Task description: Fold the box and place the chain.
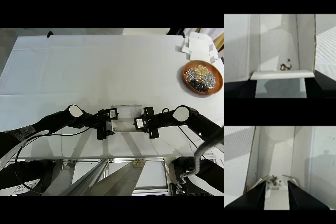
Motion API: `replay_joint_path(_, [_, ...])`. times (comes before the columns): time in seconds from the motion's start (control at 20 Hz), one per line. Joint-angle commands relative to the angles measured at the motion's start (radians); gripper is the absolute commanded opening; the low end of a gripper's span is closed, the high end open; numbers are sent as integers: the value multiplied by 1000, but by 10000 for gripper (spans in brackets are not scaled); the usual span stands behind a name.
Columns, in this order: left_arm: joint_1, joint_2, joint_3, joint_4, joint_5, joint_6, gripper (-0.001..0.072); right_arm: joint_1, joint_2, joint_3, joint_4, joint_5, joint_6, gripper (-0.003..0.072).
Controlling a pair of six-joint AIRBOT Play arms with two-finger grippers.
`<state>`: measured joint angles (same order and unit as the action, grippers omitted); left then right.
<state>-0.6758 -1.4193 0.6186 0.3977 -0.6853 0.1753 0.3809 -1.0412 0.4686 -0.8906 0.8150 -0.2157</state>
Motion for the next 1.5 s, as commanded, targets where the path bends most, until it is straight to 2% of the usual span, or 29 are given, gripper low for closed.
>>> replay_joint_path(0.0, [1, 0, -1, 0, 0, 0, 131, 27, -25, 0, 17, -5, 0, 341])
replay_joint_path(0.1, [1, 0, -1, 0, 0, 0, 131, 51, -41, 0, 39, -27, 1, 531])
replay_joint_path(0.3, [1, 0, -1, 0, 0, 0, 131, 56, -53, 0, 56, -48, 6, 532])
replay_joint_path(0.35, [1, 0, -1, 0, 0, 0, 131, 56, -53, 0, 56, -50, 8, 508])
replay_joint_path(0.4, [1, 0, -1, 0, 0, 0, 131, 56, -52, 0, 53, -49, 8, 431])
replay_joint_path(0.45, [1, 0, -1, 0, 0, 0, 131, 56, -50, 0, 43, -48, 9, 311])
replay_joint_path(0.55, [1, 0, -1, 0, 0, 0, 131, 55, -34, 0, -15, -18, 26, 17])
replay_joint_path(0.8, [1, 0, -1, 0, 0, 0, 131, 55, 69, 0, -232, -9, 348, 17])
replay_joint_path(1.2, [1, 0, -1, 0, 0, 0, 131, 51, 379, 0, -265, 0, 958, 17])
replay_joint_path(1.3, [1, 0, -1, 0, 0, 0, 131, 2, 430, 0, -307, 2, 1150, 17])
replay_joint_path(1.45, [1, 0, -1, 0, 0, 0, 131, -151, 449, 0, -348, 47, 1376, 17])
